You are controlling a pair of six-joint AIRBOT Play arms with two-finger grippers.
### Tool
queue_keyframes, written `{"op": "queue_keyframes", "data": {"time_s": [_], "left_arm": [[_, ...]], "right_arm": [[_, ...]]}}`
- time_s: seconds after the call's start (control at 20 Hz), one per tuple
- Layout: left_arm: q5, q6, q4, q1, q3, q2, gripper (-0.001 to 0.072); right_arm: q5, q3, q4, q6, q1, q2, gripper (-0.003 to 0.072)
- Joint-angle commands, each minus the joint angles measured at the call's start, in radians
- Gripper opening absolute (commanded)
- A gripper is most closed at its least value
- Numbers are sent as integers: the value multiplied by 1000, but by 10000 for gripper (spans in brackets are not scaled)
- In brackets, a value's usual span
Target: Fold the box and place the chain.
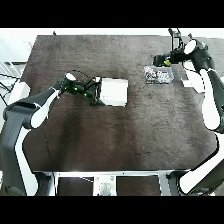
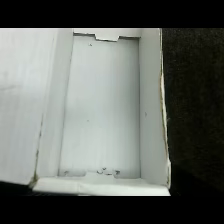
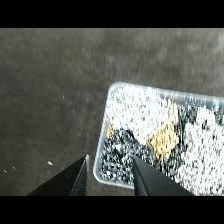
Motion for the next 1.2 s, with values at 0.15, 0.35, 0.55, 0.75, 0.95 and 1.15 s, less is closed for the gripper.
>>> {"op": "queue_keyframes", "data": {"time_s": [0.15, 0.35, 0.55, 0.75, 0.95, 1.15], "left_arm": [[0, 0, 0, 0, 0, 0, 627], [0, 0, 0, 0, 0, 0, 628], [0, 0, 0, 0, 0, 0, 627], [0, 0, 0, 0, 0, 0, 628], [0, 0, 0, 0, 0, 0, 627], [0, 0, 0, 0, 0, 0, 627]], "right_arm": [[25, -8, -40, 65, 5, -117, 275], [12, -9, -37, 65, 19, -148, 306], [1, -9, -37, 65, 19, -175, 300], [-28, -1, -37, 64, 19, -174, 16], [25, 22, -37, 65, 20, -121, 14], [43, 22, -59, 64, 20, -26, 14]]}}
